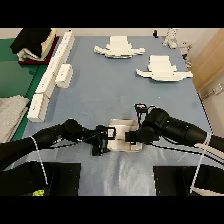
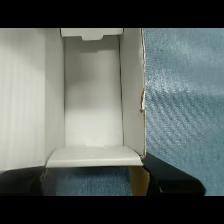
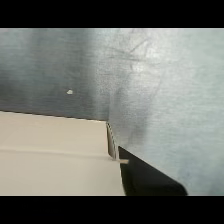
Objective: Fold the box.
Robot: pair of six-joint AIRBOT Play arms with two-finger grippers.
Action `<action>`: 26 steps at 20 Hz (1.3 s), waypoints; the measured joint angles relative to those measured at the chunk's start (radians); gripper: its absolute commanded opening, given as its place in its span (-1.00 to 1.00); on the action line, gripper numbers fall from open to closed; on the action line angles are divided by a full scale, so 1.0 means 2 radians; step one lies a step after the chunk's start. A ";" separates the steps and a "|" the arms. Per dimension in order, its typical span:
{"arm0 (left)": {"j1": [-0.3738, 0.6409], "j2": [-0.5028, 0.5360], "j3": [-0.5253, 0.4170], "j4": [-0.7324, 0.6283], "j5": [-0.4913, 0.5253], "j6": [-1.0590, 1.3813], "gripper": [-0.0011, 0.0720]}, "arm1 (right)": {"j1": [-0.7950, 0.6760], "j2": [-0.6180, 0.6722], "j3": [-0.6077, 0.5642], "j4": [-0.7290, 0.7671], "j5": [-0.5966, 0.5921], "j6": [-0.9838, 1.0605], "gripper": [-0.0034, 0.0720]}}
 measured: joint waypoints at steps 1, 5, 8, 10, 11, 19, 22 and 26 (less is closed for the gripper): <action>0.000 0.000 0.000 0.000 0.000 0.000 0.67 | 0.008 -0.006 0.003 -0.009 -0.005 0.017 0.32; 0.000 0.000 0.000 0.000 0.000 0.000 0.67 | 0.028 -0.028 0.009 -0.026 -0.014 0.057 0.08; 0.000 0.000 0.000 0.000 0.000 0.000 0.67 | 0.035 -0.039 0.010 -0.033 -0.014 0.069 -0.73; 0.000 0.000 0.000 0.000 0.000 -0.001 0.67 | 0.037 -0.042 0.012 -0.039 -0.016 0.076 -0.91; 0.000 0.000 0.000 0.000 0.000 0.000 0.67 | 0.038 -0.043 0.012 -0.040 -0.016 0.076 -0.91; 0.000 0.000 0.000 0.000 0.000 0.000 0.67 | 0.040 -0.045 0.011 -0.046 -0.008 0.076 0.14; 0.000 0.000 0.000 0.000 0.000 0.000 0.67 | 0.040 -0.042 0.011 -0.048 -0.012 0.074 0.14; 0.000 0.000 0.000 0.000 0.000 0.000 0.67 | 0.040 -0.038 0.011 -0.048 -0.018 0.074 0.14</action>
